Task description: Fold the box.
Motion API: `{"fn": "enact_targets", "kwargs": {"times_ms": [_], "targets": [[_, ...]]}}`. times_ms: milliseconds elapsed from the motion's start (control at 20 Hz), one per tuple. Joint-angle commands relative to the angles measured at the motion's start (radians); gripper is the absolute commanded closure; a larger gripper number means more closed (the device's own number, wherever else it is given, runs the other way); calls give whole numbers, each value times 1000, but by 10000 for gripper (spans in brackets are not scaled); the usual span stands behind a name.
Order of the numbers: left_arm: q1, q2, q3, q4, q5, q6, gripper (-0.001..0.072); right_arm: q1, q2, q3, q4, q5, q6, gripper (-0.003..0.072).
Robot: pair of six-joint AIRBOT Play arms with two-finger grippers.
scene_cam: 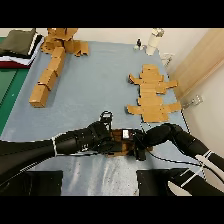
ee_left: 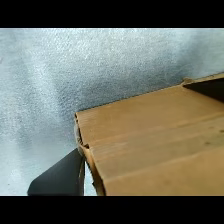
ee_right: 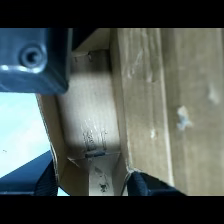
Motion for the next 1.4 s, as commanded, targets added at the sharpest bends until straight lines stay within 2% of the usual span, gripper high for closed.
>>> {"fn": "enact_targets", "kwargs": {"times_ms": [0, 150, 200, 500, 550, 600, 650, 900, 1100, 1350], "targets": [[-1, -10, 2, 11, 28, -35, 533, 1, -1, 1, 4, -2, 0, 186], [-1, -19, 2, 12, 49, -35, 539, 1, -1, 1, 4, -2, 0, 186], [-1, -19, 2, 16, 49, -35, 609, 1, -1, 1, 4, -2, 0, 186], [-1, -19, 2, 18, 48, -50, 612, 1, -1, 1, 4, -2, 0, 186], [-1, -19, 2, 15, 48, -50, 512, 1, -1, 1, 4, -2, 0, 186], [-1, -19, 3, 15, 47, -50, 285, 1, -1, 1, 4, -2, 0, 186], [-1, -19, 4, 16, 47, -50, 147, 1, -1, 1, 4, -2, 0, 186], [-1, -16, 16, 16, 66, -58, 144, 1, -1, 1, 4, -2, 0, 186], [-1, -16, 61, 76, 143, -87, 144, 1, -1, 1, 4, -2, 0, 186], [2, -28, 66, 76, 143, -111, 146, 1, -1, 1, 4, -2, 0, 186]]}}
